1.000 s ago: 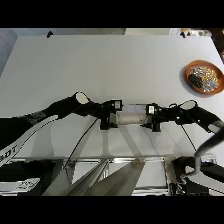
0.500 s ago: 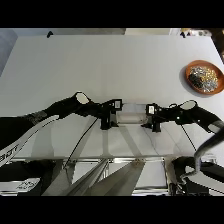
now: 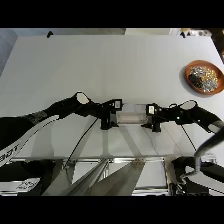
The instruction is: Fold the box and place the chain.
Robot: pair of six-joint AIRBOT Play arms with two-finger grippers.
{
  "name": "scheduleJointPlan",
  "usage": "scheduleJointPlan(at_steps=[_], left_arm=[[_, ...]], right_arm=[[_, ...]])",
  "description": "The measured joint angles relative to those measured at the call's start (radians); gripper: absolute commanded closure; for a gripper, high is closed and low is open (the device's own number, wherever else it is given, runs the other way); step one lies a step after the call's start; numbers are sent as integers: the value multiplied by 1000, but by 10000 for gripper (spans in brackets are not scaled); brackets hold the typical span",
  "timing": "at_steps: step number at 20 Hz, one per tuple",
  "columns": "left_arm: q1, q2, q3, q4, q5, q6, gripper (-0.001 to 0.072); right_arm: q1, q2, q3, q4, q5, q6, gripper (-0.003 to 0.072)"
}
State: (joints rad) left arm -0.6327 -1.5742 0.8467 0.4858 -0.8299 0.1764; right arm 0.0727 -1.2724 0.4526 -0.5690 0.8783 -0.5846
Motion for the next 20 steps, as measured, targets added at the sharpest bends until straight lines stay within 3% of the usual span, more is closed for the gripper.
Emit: scheduleJointPlan(at_steps=[11,12,13,14,20], left_arm=[[0,0,0,0,-4,-1,497],[0,0,0,0,-4,-1,497],[0,0,0,0,-5,-1,497],[0,0,0,0,-6,-4,497],[-2,-1,0,-2,-13,-2,497]], right_arm=[[0,0,0,0,-2,0,287],[0,0,0,0,-2,1,230],[0,0,0,0,-2,3,116],[0,0,0,1,-3,8,88],[0,51,-1,-89,-2,164,93]])
